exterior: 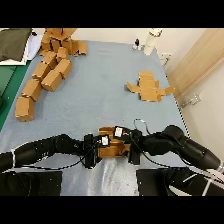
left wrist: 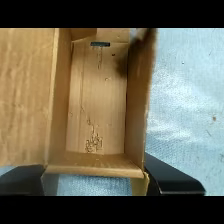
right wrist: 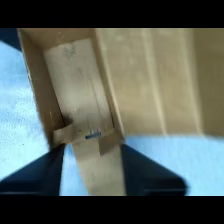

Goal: Fold the box.

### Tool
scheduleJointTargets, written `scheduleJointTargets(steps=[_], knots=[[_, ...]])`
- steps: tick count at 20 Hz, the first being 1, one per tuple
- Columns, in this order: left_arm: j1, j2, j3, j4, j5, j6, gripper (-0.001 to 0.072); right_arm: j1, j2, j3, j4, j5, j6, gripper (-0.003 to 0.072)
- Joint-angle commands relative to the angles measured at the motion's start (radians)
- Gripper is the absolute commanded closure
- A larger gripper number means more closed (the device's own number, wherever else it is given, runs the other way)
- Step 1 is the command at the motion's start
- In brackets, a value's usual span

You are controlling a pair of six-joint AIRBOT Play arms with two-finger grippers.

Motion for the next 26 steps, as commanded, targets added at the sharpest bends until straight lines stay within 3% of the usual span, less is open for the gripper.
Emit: scheduleJointTargets(steps=[1,2,3,5,7,11,15,22,26], knots=[[0.000,0.000,0.000,0.003,0.000,0.003,0.0232,-0.008,0.127,0.029,-0.253,-0.126,0.435,0.0456],[0.000,0.000,0.000,0.003,0.000,0.003,0.0232,-0.020,0.161,0.029,-0.349,-0.182,0.606,0.0592],[0.000,0.000,0.000,0.003,0.000,0.003,0.0232,-0.038,0.190,0.029,-0.453,-0.263,0.755,0.0681],[0.000,0.000,0.000,0.003,0.000,0.003,0.0232,-0.096,0.211,0.028,-0.539,-0.397,0.932,0.0681],[0.000,0.000,0.000,0.003,0.000,0.003,0.0232,-0.192,0.196,0.017,-0.520,-0.445,0.999,0.0681],[0.000,0.000,0.000,0.003,0.000,0.003,0.0232,-0.345,0.111,-0.058,-0.282,-0.323,0.958,0.0681],[0.000,0.000,0.000,0.003,0.000,0.003,0.0231,-0.350,0.013,-0.088,-0.110,-0.176,0.869,0.0682],[0.000,0.000,0.000,0.003,0.000,0.003,0.0232,-0.350,-0.069,-0.099,0.237,-0.074,0.673,0.0682],[0.000,0.000,0.000,0.003,0.000,0.003,0.0232,-0.348,-0.059,-0.099,0.293,-0.078,0.636,0.0682]])
